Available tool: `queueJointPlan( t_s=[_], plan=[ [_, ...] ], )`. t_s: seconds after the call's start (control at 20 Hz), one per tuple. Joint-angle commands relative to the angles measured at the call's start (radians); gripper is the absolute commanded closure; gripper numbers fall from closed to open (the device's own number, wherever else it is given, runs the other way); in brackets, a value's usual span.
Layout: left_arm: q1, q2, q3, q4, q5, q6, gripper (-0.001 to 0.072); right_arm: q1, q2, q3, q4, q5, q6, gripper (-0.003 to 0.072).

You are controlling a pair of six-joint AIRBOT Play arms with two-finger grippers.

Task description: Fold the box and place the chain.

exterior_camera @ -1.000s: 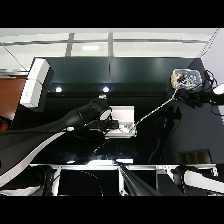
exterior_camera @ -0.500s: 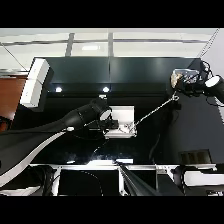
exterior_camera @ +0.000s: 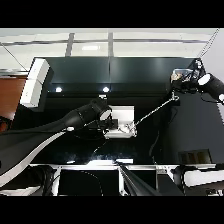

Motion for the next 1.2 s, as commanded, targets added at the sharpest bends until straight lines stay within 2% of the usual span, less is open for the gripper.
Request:
queueJointPlan(
  t_s=[0.0, 0.15, 0.35, 0.5, 0.65, 0.8, 0.95, 1.05, 1.15],
  plan=[
    [0.001, 0.000, 0.000, 0.000, -0.003, 0.000, 0.0677, 0.003, 0.008, 0.042, -0.004, 0.143, 0.003, 0.0673],
    [0.001, 0.000, 0.000, 0.000, -0.007, 0.000, 0.0677, -0.003, 0.110, 0.111, -0.003, 0.328, 0.001, 0.0676],
    [0.001, 0.000, 0.000, 0.000, -0.007, 0.000, 0.0677, -0.003, 0.390, 0.142, -0.003, 0.480, -0.031, 0.0676],
    [0.001, 0.000, 0.000, 0.000, -0.006, 0.000, 0.0676, -0.003, 0.585, 0.142, 0.016, 0.680, -0.032, 0.0676],
    [0.001, 0.000, 0.000, 0.000, -0.007, 0.000, 0.0676, -0.002, 0.721, 0.142, 0.116, 0.755, -0.046, 0.0676],
    [0.001, 0.000, 0.000, 0.000, -0.006, 0.000, 0.0677, -0.001, 0.790, 0.136, 0.206, 0.856, -0.046, 0.0677],
    [0.001, 0.000, 0.000, 0.001, -0.006, 0.000, 0.0676, 0.060, 0.838, 0.026, 0.278, 0.911, -0.045, 0.0676],
    [0.001, 0.000, 0.000, 0.001, -0.006, 0.000, 0.0677, 0.147, 0.859, -0.105, 0.366, 0.880, -0.042, 0.0676],
    [0.001, 0.000, 0.000, 0.001, -0.006, 0.000, 0.0677, 0.264, 0.859, -0.236, 0.440, 0.792, -0.042, 0.0676]
  ],
)
